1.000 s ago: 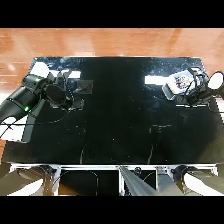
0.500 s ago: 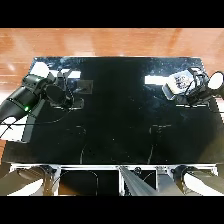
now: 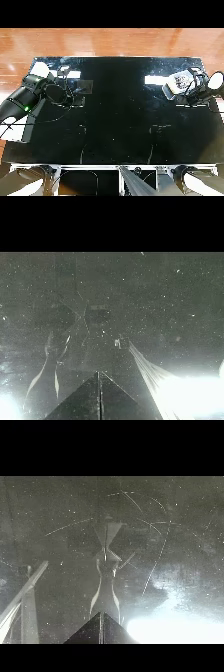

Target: Fold the box and place the chain.

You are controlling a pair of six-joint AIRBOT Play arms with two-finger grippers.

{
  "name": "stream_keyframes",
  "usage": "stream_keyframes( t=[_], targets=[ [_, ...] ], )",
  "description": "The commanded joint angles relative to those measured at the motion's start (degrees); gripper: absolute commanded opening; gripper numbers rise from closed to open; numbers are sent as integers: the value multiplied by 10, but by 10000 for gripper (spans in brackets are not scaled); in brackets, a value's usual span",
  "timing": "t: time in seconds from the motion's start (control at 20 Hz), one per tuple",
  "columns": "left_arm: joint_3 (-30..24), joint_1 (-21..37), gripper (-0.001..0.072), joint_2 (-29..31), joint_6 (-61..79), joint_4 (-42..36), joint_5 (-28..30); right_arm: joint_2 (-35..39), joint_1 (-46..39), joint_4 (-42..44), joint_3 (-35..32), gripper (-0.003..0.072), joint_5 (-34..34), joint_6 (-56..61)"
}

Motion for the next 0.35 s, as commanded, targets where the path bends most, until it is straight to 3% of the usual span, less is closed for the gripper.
stream_keyframes(
  t=[0.0,0.3],
  targets=[
    [0,0,18,0,0,0,-3,0,0,0,0,32,0,0],
    [0,0,18,0,0,-3,-3,0,0,0,0,32,0,0]
  ],
)
